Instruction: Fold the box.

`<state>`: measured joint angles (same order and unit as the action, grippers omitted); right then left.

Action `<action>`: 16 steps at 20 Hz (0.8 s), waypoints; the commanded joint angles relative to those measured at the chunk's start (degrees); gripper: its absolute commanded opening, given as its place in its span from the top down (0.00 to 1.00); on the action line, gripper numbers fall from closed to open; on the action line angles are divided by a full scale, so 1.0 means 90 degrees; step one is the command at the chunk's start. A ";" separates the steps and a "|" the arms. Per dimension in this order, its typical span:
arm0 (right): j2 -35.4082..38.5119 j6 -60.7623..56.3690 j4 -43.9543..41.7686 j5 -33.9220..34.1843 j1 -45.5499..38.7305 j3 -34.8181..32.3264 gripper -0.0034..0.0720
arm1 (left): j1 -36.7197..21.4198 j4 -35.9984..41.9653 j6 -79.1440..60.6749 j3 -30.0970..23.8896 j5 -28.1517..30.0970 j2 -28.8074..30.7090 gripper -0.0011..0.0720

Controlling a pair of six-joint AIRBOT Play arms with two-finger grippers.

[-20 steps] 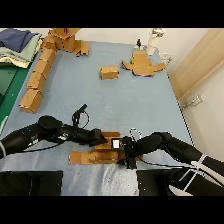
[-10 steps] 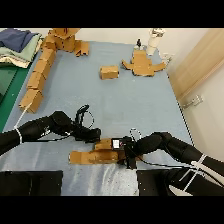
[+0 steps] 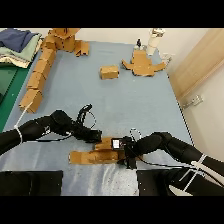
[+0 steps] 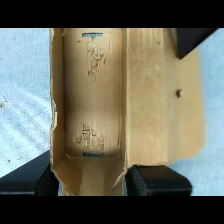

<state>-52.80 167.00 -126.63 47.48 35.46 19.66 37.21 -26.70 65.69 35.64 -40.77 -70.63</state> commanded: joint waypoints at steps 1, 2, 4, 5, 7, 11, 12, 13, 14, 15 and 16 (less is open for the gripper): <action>0.0000 0.0000 -0.0002 -0.0002 -0.0002 0.0002 0.37 | -0.0138 -0.0053 -0.0670 0.0000 -0.0087 0.0423 0.97; 0.0000 0.0000 0.0000 -0.0002 -0.0002 0.0002 0.37 | -0.0272 -0.0381 -0.0748 -0.0024 -0.0202 0.0729 0.97; 0.0002 0.0000 0.0000 -0.0002 -0.0002 0.0002 0.37 | -0.0665 -0.1447 -0.0712 -0.0204 -0.0512 0.1411 0.97; 0.0002 0.0000 0.0000 -0.0002 -0.0002 0.0002 0.37 | -0.0869 -0.1836 -0.1013 -0.0323 -0.0814 0.1770 0.97; 0.0002 0.0000 0.0000 -0.0002 -0.0002 0.0002 0.37 | -0.1217 -0.2086 -0.1899 -0.0585 -0.1239 0.2412 0.97; 0.0002 0.0000 0.0000 -0.0002 -0.0002 0.0002 0.37 | -0.1353 -0.2093 -0.3706 -0.1122 -0.1770 0.3274 0.89; 0.0000 0.0000 0.0000 -0.0002 -0.0002 0.0002 0.37 | -0.1287 -0.2140 -0.4245 -0.1137 -0.1914 0.3337 0.43; 0.0000 0.0000 0.0000 -0.0002 -0.0002 0.0002 0.37 | -0.1212 -0.2195 -0.4609 -0.1137 -0.1950 0.3327 0.20; 0.0002 0.0000 0.0000 -0.0002 -0.0002 0.0002 0.37 | -0.1107 -0.2319 -0.4898 -0.1137 -0.2023 0.3296 0.18; 0.0002 0.0000 0.0000 -0.0002 -0.0002 0.0002 0.37 | -0.0959 -0.2499 -0.5134 -0.1137 -0.2042 0.3245 0.18; 0.0000 0.0002 0.0000 -0.0002 -0.0002 0.0002 0.37 | -0.0780 -0.2715 -0.5236 -0.1139 -0.2018 0.3152 0.18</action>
